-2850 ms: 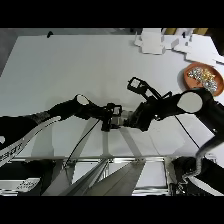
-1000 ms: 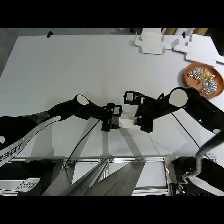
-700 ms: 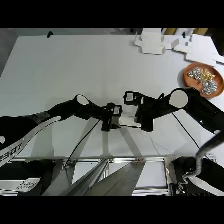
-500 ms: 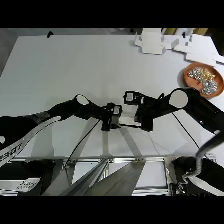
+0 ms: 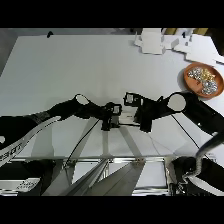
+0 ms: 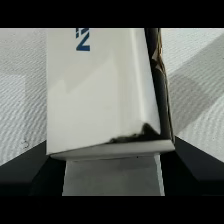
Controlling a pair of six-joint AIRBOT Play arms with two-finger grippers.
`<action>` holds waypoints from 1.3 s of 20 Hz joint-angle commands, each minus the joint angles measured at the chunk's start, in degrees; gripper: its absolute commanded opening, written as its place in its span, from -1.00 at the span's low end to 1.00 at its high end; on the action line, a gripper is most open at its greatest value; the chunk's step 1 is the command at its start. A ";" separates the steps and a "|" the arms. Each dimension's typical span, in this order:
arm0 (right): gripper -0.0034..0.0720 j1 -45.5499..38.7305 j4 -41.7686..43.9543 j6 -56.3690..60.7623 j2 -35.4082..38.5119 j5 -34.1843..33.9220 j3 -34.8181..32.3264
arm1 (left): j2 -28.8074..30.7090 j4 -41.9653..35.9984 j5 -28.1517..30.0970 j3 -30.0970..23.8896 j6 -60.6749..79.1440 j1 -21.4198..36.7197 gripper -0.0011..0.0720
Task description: Fold the box and place the chain.
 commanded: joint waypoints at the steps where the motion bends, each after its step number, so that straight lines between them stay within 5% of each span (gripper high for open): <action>1: -0.42 0.00 0.44 0.09 0.00 0.00 -0.55 | 0.02 0.13 -0.22 0.02 0.15 -0.04 -0.60; 7: -0.36 3.28 0.72 0.79 0.00 2.21 -2.16 | 0.02 0.13 -0.22 0.02 0.15 -0.04 -0.60; 9: 0.01 3.61 0.70 1.40 0.02 1.92 -2.16 | 0.02 0.13 -0.22 0.02 0.15 -0.04 -0.60; 18: -0.01 3.48 0.48 1.60 6.03 1.77 -2.14 | 0.02 0.13 -0.22 0.02 0.13 -0.04 -0.60; 19: -0.16 3.48 0.55 1.64 6.01 1.75 -2.14 | 0.02 0.13 -0.22 0.02 0.13 -0.04 -0.60; 21: -0.78 3.48 0.55 3.19 5.27 1.05 -2.21 | 0.02 0.13 -0.22 0.02 0.13 -0.04 -0.60; 26: -0.79 3.50 0.55 7.41 1.22 0.61 -2.25 | 0.02 0.13 -0.22 0.02 0.13 -0.04 -0.60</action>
